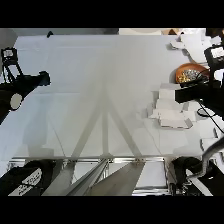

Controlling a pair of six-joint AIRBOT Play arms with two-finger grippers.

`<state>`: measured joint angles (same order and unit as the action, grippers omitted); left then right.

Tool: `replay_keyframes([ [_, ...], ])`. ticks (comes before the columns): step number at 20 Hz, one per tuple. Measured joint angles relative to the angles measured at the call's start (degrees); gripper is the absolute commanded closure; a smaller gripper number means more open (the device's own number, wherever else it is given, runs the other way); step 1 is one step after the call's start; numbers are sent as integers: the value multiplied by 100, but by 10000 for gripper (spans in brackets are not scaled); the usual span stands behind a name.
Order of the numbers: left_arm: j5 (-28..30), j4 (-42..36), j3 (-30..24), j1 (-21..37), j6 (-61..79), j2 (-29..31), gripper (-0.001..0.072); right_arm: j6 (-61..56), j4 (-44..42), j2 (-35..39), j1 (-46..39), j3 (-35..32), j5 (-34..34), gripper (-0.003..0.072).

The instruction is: Fold the box and place the chain.

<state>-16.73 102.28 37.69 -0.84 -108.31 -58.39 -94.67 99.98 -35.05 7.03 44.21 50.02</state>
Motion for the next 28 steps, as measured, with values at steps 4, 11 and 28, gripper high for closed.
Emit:
replay_keyframes([
  [4,2,0,0,0,0,0,12,0,0,0,0,0,0,676],
  [11,0,0,0,0,0,0,12,0,-63,0,0,0,-4,676],
  [28,2,0,0,0,0,0,12,-138,350,-1086,-1781,9,1080,407],
])
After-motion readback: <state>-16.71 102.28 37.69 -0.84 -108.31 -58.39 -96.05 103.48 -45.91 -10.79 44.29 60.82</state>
